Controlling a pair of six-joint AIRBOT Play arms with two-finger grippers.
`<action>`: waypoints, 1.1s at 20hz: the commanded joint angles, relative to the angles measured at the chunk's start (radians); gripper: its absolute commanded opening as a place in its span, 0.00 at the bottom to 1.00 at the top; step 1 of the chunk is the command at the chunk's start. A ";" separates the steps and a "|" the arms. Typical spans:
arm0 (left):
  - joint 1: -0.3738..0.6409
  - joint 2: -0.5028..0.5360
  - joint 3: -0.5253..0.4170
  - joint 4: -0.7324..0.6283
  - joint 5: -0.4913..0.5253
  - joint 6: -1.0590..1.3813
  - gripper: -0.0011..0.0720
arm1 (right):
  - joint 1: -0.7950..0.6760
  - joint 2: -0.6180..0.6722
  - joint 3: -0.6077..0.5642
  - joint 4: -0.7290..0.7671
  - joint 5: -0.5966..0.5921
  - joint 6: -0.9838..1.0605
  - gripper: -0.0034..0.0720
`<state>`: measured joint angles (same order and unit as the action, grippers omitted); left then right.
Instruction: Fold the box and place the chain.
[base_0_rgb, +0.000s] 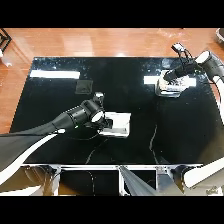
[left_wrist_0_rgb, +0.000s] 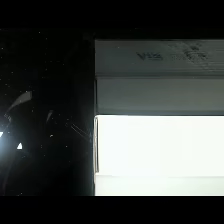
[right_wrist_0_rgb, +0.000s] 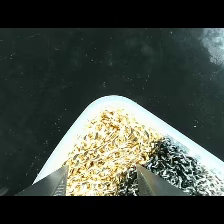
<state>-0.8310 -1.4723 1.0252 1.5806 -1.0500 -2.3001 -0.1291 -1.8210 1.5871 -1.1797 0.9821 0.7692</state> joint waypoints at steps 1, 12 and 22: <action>0.001 0.000 0.000 0.000 0.002 0.000 0.05 | 0.016 -0.020 0.001 -0.002 -0.015 0.014 0.67; 0.001 0.000 0.000 0.000 0.006 0.000 0.05 | 0.044 -0.049 0.001 -0.071 -0.014 0.095 0.07; 0.001 0.000 0.000 -0.003 0.026 0.000 0.05 | -0.009 0.111 0.004 -0.049 0.091 0.234 0.07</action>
<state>-0.8310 -1.4723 1.0252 1.5799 -1.0283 -2.3013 -0.1139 -1.7718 1.5902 -1.2503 1.0439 0.9474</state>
